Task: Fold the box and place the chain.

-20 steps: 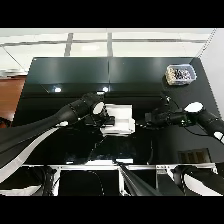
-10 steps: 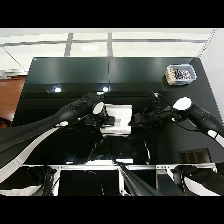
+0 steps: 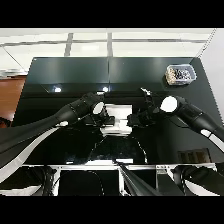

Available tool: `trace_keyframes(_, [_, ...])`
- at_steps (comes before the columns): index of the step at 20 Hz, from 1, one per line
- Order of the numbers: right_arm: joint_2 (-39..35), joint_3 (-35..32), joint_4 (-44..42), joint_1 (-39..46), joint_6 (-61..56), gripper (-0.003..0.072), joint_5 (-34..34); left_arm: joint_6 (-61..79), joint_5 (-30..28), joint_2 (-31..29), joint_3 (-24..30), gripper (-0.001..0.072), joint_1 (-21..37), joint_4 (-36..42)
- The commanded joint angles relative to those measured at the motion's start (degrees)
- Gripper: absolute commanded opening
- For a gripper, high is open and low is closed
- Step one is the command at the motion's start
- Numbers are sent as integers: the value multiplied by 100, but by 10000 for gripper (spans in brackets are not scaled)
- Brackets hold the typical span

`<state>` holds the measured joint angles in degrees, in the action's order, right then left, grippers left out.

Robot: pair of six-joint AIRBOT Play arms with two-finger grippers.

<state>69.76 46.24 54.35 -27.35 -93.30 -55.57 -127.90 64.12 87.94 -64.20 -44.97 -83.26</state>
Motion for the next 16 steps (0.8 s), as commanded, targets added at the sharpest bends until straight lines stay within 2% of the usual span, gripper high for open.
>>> trace_keyframes(1, [319,310,798,-420,-973,296,11,2,9,4,-2,29,2,-2])
trace_keyframes(9, [1064,1163,2396,-1054,-2852,296,-782,2,7,4,-2,28,2,-2])
trace_keyframes(16, [1357,1375,2693,-1263,-3298,296,-1001,2,4,4,-2,29,2,-2])
